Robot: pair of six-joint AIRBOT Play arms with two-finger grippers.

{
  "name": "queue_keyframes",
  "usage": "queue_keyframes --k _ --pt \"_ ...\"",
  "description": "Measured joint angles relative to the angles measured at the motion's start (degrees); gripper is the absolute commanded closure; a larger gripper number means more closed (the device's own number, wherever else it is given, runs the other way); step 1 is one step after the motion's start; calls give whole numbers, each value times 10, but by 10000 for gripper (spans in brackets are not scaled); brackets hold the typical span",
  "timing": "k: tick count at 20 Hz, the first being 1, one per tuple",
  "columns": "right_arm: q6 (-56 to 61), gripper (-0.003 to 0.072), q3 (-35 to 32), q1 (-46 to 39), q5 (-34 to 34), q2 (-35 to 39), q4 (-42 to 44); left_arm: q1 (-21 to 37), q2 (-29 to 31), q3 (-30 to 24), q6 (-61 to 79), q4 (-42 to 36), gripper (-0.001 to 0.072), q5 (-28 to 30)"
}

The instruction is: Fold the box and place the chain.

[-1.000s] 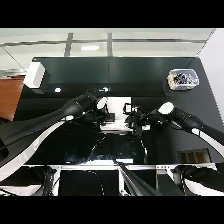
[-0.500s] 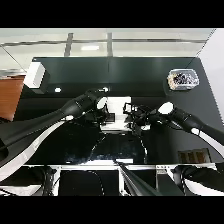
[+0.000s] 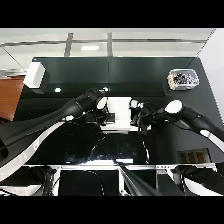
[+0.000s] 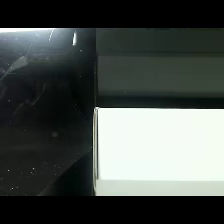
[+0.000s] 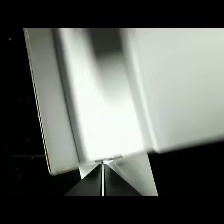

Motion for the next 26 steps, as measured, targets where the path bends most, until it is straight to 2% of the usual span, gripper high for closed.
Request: queue_keyframes --k 6,10,13,15,18,22,26 --pt "337 674 -3 -192 115 100 -38 0 0 0 0 1 681 0" --pt "543 674 -39 -313 85 113 -68 0 0 0 0 2 681 0" --pt "618 674 -68 -354 70 97 -77 0 0 0 0 2 681 0" --pt "635 674 -79 -355 83 67 -76 0 0 0 0 2 681 0" --pt "607 674 -87 -312 109 4 -41 0 0 0 0 2 681 0" --pt "539 674 -86 -236 98 -61 50 0 0 0 0 2 681 -1" --pt "478 674 -68 -185 86 -84 113 0 0 0 0 2 681 -1"
